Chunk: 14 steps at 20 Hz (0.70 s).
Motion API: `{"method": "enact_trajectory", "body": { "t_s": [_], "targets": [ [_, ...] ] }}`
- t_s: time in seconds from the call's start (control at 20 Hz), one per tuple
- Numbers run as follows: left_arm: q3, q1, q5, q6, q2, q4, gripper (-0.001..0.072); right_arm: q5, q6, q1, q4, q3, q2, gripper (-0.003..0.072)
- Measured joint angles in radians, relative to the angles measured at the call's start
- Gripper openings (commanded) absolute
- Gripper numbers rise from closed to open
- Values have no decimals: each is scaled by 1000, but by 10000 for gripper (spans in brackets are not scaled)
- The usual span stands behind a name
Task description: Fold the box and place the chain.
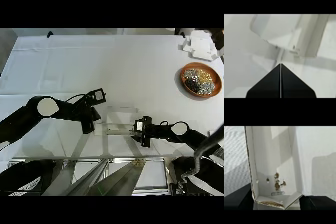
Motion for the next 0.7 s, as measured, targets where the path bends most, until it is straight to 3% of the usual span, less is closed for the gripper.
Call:
{"method": "enact_trajectory", "body": {
  "t_s": [0.15, 0.4, 0.45, 0.55, 0.7],
  "targets": [
    [-18, 11, -70, 132, -30, 10, 7, 1, 0, 0, 0, 0, 0, 408],
    [-37, 5, -66, 306, -134, -44, 13, 1, -1, 0, -1, 0, 0, 408],
    [-39, 4, -54, 323, -156, -48, 30, 1, -1, 0, -1, 0, 0, 408],
    [-40, 2, -37, 346, -190, -51, 174, 2, -1, 0, -1, 0, 0, 408],
    [-41, 1, 11, 364, -216, -53, 211, 2, -1, 0, -1, 0, 0, 408]
  ]
}}
